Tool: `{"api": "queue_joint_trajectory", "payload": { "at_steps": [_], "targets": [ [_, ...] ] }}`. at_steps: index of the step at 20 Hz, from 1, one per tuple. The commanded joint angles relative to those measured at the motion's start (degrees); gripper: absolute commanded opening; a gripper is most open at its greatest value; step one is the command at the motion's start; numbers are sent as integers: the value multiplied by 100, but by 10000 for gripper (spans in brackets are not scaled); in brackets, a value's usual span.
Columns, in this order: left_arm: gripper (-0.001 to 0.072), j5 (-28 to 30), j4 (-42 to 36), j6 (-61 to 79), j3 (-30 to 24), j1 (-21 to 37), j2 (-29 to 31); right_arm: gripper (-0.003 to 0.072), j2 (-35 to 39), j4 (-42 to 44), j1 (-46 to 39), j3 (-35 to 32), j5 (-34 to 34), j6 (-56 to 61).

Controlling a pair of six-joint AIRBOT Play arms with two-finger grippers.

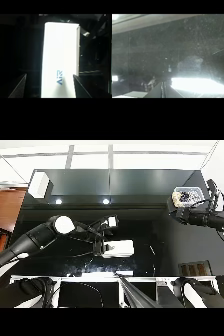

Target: Fold the box and place the chain.

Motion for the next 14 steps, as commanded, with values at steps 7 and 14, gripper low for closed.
{"api": "queue_joint_trajectory", "payload": {
  "at_steps": [7, 14],
  "targets": [
    [706, 680, 398, -682, -4, -584, -262, 50, 4, 20, 0, 4, 50, -2],
    [706, 487, 409, -852, -4, -581, -409, 50, 4, 20, 0, 4, 50, -2]
  ]
}}
